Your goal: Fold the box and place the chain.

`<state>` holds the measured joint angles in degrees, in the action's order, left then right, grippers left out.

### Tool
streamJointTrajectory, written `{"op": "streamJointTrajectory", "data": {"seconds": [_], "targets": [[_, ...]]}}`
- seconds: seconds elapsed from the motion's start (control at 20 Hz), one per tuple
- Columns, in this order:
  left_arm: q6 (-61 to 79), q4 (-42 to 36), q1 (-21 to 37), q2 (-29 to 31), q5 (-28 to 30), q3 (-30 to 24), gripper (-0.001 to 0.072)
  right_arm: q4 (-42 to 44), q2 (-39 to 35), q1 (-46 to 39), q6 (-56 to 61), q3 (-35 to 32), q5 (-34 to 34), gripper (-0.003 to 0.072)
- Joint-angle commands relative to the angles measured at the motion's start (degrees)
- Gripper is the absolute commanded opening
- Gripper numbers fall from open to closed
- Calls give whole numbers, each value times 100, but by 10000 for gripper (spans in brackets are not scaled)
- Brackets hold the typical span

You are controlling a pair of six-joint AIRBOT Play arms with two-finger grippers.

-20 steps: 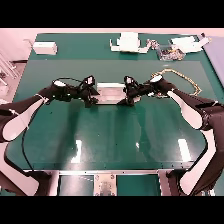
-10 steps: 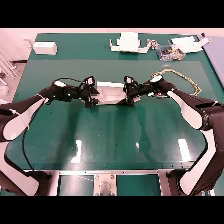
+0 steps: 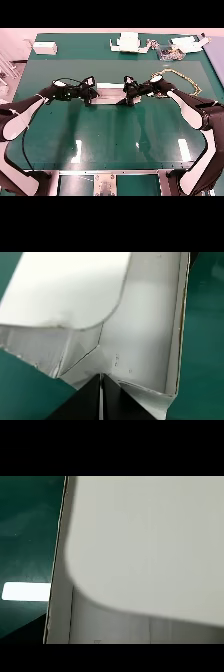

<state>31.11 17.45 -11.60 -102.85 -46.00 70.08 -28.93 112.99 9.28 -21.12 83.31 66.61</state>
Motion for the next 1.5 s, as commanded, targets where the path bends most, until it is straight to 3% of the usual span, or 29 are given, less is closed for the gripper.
{"op": "streamJointTrajectory", "data": {"seconds": [0.0,0.25,0.5,0.6,0.7,0.85,1.05,1.15,1.45], "targets": [[240,-232,278,4,-221,4,48,-7,-2,2,-9,-2,-7,592],[238,-1174,890,101,-697,2,19,-7,-2,2,-9,-2,-7,592],[-887,-1309,933,546,-763,2,18,-7,-2,2,-9,-2,-7,592],[-1880,-868,933,850,-553,2,18,-7,-2,2,-9,-2,-7,592],[-3495,140,964,1191,-282,2,18,-7,-2,2,-11,-2,-7,592],[-5580,1290,1294,1491,-610,2,18,-7,-2,2,-9,-2,-7,593],[-7156,1508,2013,1329,-1663,-22,17,-7,-2,2,-9,-2,-7,592],[-7613,1834,2039,1082,-2004,-22,17,-7,-2,2,-9,-2,-7,592],[-7827,1827,1692,348,-2009,-9,17,-7,-2,2,-11,-2,-7,592]]}}
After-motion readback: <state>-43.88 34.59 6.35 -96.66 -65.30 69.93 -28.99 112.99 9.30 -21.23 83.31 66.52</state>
